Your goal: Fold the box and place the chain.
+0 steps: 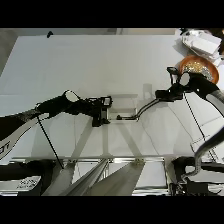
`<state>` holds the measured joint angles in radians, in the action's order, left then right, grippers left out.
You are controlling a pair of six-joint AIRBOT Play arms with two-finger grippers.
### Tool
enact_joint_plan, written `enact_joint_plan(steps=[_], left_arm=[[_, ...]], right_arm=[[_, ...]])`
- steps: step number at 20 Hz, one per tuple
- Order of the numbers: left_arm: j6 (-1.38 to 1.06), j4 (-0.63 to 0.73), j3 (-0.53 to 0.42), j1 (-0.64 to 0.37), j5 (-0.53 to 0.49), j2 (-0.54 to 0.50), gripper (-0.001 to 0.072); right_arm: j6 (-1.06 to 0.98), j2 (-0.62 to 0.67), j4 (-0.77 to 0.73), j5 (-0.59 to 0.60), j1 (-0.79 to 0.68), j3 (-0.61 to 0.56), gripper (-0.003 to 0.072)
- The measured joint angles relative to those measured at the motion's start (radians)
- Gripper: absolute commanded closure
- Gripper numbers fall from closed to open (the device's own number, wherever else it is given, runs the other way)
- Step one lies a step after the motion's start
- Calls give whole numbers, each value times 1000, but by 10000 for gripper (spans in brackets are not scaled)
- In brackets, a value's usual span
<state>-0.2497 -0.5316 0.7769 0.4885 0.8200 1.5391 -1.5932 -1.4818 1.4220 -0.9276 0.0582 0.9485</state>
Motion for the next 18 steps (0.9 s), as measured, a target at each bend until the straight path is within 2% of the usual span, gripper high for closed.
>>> enact_joint_plan(steps=[2,3,7,9,11,18], left_arm=[[0,0,0,0,0,0,559],[0,0,0,0,0,0,559],[0,0,0,0,0,0,559],[0,0,0,0,0,0,559],[0,0,0,0,0,0,559],[0,0,0,0,1,0,559]], right_arm=[[0,-2,0,4,3,0,560],[1,-2,3,6,6,0,667],[13,-2,14,13,34,0,666],[19,-2,-17,59,48,0,667],[22,19,-4,16,56,-2,667],[44,238,55,-78,66,0,667]])
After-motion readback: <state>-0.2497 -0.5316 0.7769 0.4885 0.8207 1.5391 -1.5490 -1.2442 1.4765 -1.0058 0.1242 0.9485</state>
